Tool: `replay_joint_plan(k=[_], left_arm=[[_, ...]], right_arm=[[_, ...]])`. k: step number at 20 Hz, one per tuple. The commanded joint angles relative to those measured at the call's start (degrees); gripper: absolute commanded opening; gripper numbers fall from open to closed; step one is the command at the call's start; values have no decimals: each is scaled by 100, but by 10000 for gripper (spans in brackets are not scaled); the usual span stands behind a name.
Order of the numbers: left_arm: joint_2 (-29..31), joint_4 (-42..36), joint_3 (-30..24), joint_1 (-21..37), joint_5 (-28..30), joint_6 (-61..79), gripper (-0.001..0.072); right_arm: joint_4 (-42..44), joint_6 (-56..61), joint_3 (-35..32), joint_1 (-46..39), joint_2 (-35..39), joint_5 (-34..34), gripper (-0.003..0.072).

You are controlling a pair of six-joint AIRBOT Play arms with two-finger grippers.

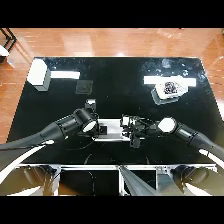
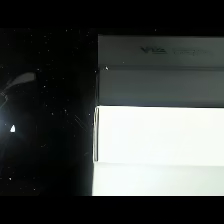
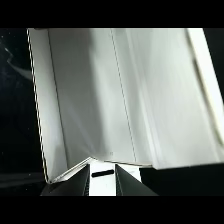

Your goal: Fold the box and place the chain.

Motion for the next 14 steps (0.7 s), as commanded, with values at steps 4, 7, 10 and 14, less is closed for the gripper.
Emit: replay_joint_plan(k=[4, 7, 10, 14], left_arm=[[-2, -4, 2, 0, 4, 0, 18], [-2, -63, 2, 0, 22, 2, 19], [-2, -63, 2, 0, 20, 2, 19], [-2, -63, 2, 0, 20, 2, 19]], right_arm=[[42, 2, 4, 101, -7, -131, 177], [42, 2, 4, 101, -7, -131, 177], [42, 2, 4, 101, -7, -131, 177], [39, 2, 4, 101, -7, -131, 177]])
